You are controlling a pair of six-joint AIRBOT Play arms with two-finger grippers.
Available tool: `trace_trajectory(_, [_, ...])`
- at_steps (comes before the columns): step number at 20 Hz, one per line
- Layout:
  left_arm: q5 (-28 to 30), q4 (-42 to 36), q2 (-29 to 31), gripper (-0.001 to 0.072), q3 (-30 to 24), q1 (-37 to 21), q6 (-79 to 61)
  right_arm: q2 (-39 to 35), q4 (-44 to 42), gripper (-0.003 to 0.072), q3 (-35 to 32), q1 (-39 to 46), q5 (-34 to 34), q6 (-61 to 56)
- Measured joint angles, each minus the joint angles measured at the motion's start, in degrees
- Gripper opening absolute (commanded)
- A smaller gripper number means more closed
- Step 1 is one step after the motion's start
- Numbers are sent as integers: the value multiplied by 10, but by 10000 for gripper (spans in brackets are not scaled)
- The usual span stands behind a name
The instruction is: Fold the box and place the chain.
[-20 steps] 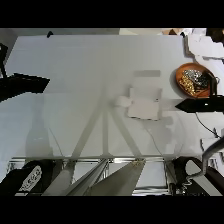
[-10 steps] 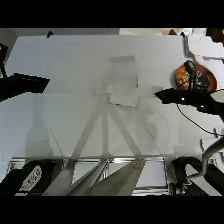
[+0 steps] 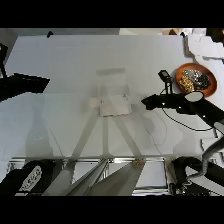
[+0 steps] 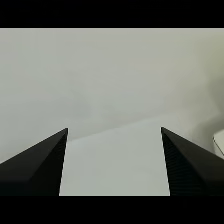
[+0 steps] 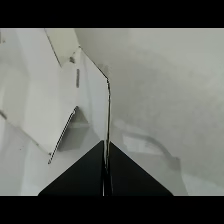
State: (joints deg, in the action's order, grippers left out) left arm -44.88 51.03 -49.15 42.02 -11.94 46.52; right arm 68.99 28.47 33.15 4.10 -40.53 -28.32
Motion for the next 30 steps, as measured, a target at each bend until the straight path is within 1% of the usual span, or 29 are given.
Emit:
trace_trajectory(5, [0, 0, 0, 644, 0, 0, 0, 19, -29, 10, 0, -7, 33, 26])
trace_trajectory(10, [0, 0, 0, 644, 0, 0, 0, 23, -52, 11, -1, -8, 41, 31])
trace_trajectory(17, [0, 0, 0, 644, 0, 0, 0, 23, -93, 11, -21, -9, 74, 33])
trace_trajectory(23, [0, 0, 0, 644, 0, 0, 0, 23, -106, 12, -37, -9, 80, 26])
trace_trajectory(30, [0, 0, 0, 644, 0, 0, 0, 23, -107, 12, -40, -9, 69, 14])
